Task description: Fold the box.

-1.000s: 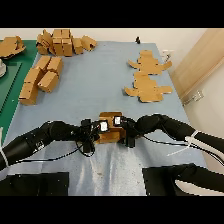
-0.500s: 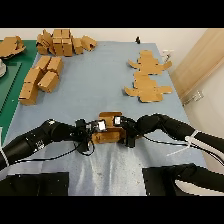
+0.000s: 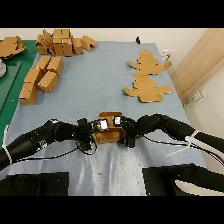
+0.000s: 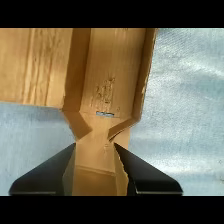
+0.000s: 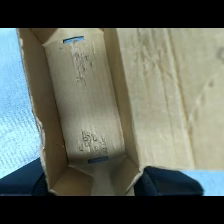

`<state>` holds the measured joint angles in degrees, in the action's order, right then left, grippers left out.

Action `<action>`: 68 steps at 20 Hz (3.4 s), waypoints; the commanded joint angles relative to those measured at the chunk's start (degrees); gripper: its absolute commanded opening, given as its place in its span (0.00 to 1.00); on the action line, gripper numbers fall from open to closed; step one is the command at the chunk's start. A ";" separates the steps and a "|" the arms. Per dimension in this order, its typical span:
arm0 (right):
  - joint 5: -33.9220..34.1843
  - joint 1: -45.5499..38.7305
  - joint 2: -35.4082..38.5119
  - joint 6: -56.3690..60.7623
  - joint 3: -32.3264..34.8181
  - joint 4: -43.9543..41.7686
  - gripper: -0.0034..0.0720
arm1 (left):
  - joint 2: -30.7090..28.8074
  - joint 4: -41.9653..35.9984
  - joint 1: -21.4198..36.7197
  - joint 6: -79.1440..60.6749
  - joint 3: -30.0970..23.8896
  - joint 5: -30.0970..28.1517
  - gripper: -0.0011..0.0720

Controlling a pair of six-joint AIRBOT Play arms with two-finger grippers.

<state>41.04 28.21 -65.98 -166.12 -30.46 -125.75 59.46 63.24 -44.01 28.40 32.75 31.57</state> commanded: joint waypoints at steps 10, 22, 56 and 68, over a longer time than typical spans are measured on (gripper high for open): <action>0.02 0.02 -0.04 0.02 -0.04 -0.02 0.84 | 1.05 -4.55 -1.38 -4.11 0.07 -2.21 0.49; 0.07 0.02 -0.04 0.02 -0.04 -0.02 0.84 | 5.92 -8.50 -1.38 -9.14 3.65 -3.50 0.08; 0.04 0.02 -0.02 0.02 -0.04 -0.02 0.84 | -11.96 44.39 1.99 88.50 1.99 20.37 0.03; 0.09 0.02 -0.04 0.02 -0.04 -0.74 0.84 | -6.86 5.68 10.78 85.40 -4.26 6.51 0.03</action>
<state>41.10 28.21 -65.98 -166.10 -30.46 -126.10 50.92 75.02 -33.67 114.08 28.88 42.59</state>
